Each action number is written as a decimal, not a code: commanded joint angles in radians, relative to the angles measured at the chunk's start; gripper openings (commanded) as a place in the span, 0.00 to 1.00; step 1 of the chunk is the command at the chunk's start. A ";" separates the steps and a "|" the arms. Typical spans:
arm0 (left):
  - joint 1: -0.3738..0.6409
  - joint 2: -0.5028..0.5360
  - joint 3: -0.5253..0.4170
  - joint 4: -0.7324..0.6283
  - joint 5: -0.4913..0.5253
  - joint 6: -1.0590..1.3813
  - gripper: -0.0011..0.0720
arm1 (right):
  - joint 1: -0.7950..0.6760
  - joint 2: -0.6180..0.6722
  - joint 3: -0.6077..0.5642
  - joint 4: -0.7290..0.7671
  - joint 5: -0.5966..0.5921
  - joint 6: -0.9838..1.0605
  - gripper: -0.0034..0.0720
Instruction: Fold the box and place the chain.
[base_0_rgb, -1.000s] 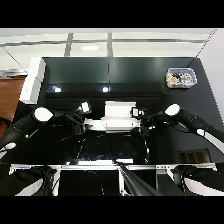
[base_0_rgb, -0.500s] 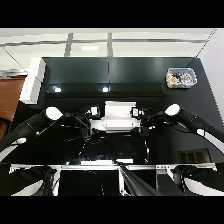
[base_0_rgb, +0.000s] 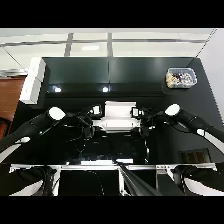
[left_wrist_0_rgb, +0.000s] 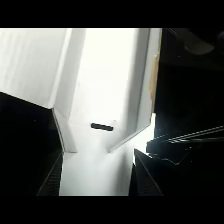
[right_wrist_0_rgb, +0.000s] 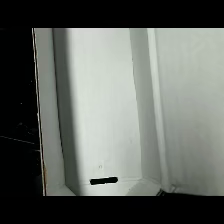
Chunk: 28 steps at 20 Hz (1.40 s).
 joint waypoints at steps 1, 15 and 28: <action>-0.002 -0.001 0.001 -0.004 0.023 0.003 0.70 | 0.001 -0.001 0.001 -0.001 0.002 0.000 0.67; -0.070 -0.040 0.007 -0.238 0.062 0.026 0.21 | 0.001 -0.001 0.001 -0.001 0.002 0.000 0.67; -0.096 -0.086 0.029 -0.243 0.034 0.066 0.31 | 0.001 -0.001 0.001 -0.002 0.002 0.000 0.67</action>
